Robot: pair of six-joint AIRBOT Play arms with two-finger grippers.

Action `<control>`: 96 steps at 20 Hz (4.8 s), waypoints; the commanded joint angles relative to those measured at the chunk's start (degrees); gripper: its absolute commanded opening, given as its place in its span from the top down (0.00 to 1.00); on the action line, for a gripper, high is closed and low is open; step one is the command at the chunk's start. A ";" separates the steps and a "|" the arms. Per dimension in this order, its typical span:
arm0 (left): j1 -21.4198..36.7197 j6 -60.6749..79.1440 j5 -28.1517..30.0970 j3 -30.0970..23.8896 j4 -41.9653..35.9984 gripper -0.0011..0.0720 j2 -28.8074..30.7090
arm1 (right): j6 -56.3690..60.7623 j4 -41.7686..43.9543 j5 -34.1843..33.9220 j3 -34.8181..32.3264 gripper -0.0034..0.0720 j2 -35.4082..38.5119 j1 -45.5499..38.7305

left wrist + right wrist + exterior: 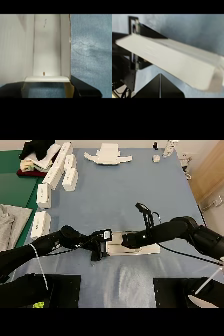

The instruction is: Fold the box.

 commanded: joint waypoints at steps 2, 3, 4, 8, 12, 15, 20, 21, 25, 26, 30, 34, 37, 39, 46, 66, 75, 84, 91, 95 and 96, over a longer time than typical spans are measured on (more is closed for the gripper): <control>0.04 0.00 -0.02 0.07 0.02 0.50 0.00 | -1.55 -6.86 1.46 6.82 0.95 -5.84 -1.64; 0.04 0.00 0.00 0.07 0.02 0.50 0.00 | -1.57 -7.61 1.75 7.34 0.95 -7.43 -2.82; 0.04 0.00 0.00 0.07 0.02 0.50 0.00 | -1.60 -7.61 2.32 7.54 0.95 -8.85 -4.07; 0.04 0.00 -0.02 0.07 0.02 0.50 0.00 | -5.33 -7.96 2.69 7.54 0.95 -15.39 -7.78; 0.04 0.02 0.00 0.07 0.02 0.50 0.00 | -11.69 -6.01 1.11 7.54 0.95 -20.87 -7.34; 0.04 0.02 0.00 0.07 0.02 0.50 0.00 | -12.48 -5.88 1.05 7.54 0.95 -21.11 -7.34; 0.04 0.02 0.00 0.07 0.02 0.50 0.00 | -14.67 -6.16 1.01 7.56 0.95 -19.45 -7.39; 0.04 0.02 0.00 0.07 0.02 0.50 0.00 | -14.78 -6.67 1.01 7.61 0.95 -18.21 -7.39; 0.04 0.00 0.00 0.07 0.02 0.50 0.00 | -18.34 -10.67 -1.77 7.58 0.95 -9.66 -7.39; 0.04 0.00 0.00 0.07 0.02 0.50 0.00 | -21.64 -10.56 -3.93 7.58 0.95 -7.15 -7.34; 0.04 0.02 0.00 0.07 0.02 0.50 0.00 | -40.72 -4.66 -18.12 7.21 0.95 0.96 -7.30; 0.04 0.02 -0.02 0.07 0.02 0.50 0.00 | -43.82 -6.16 -24.15 4.07 0.84 6.29 -7.23; 0.04 0.00 -0.02 0.07 0.02 0.50 0.00 | -50.21 -11.52 -23.82 1.88 0.36 6.62 -7.26; 0.04 0.02 0.00 0.07 0.02 0.50 0.00 | -57.02 -16.83 -21.84 0.81 0.24 5.73 -7.26; 0.04 0.02 0.00 0.07 0.02 0.50 0.00 | -76.89 -19.37 -2.49 -7.02 0.15 5.25 -7.80; 0.04 0.00 0.00 0.07 0.02 0.50 0.00 | -82.09 -7.98 4.81 -12.04 0.85 3.08 -7.34; 0.04 0.02 0.00 0.07 0.02 0.50 0.00 | -84.54 -2.40 7.19 -12.04 0.43 0.96 -6.88; 0.04 0.00 0.00 0.07 0.02 0.50 0.00 | -79.84 -5.62 4.68 -11.91 0.29 2.16 -7.02; 0.04 0.02 0.00 0.07 0.02 0.50 0.00 | -32.46 -34.03 -7.23 -8.92 0.95 7.17 -7.34; 0.04 0.02 0.00 0.07 0.02 0.50 0.00 | -4.46 -46.99 -7.98 -8.83 0.95 6.69 -17.46; 0.04 0.02 0.02 0.07 0.02 0.50 0.00 | -2.58 -43.52 -8.79 -8.83 0.96 5.70 -22.82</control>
